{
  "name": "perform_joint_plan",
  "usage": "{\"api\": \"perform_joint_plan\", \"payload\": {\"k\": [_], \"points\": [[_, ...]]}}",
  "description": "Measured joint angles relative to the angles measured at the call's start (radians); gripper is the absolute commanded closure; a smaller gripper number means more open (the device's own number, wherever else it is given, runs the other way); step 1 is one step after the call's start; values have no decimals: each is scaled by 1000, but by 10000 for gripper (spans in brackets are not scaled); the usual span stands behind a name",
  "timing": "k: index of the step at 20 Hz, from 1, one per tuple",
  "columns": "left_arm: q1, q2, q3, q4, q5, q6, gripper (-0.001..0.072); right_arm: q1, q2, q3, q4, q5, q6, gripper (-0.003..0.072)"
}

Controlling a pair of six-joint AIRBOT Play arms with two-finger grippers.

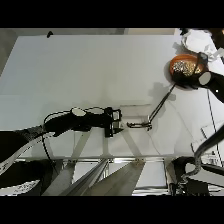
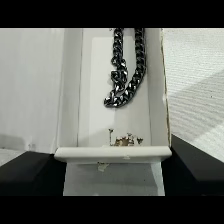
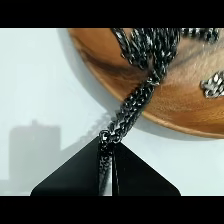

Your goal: Fold the box and place the chain.

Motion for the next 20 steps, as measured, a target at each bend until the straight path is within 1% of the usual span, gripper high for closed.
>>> {"api": "perform_joint_plan", "payload": {"k": [2, 6, 11, 16, 20], "points": [[0, 0, 0, 0, 0, 0, 435, 0, 106, 0, 1, 45, -53, 669], [0, 0, 0, 0, 0, 0, 435, 0, 328, 0, 24, 191, -136, 667], [0, 0, 0, 0, 0, 0, 435, 0, 569, 0, 162, 339, -222, 667], [0, 0, 0, 0, 0, 0, 435, 0, 730, 0, 348, 465, -314, 666], [0, 0, 0, 0, 0, 0, 435, 0, 817, 0, 477, 557, -360, 666]]}}
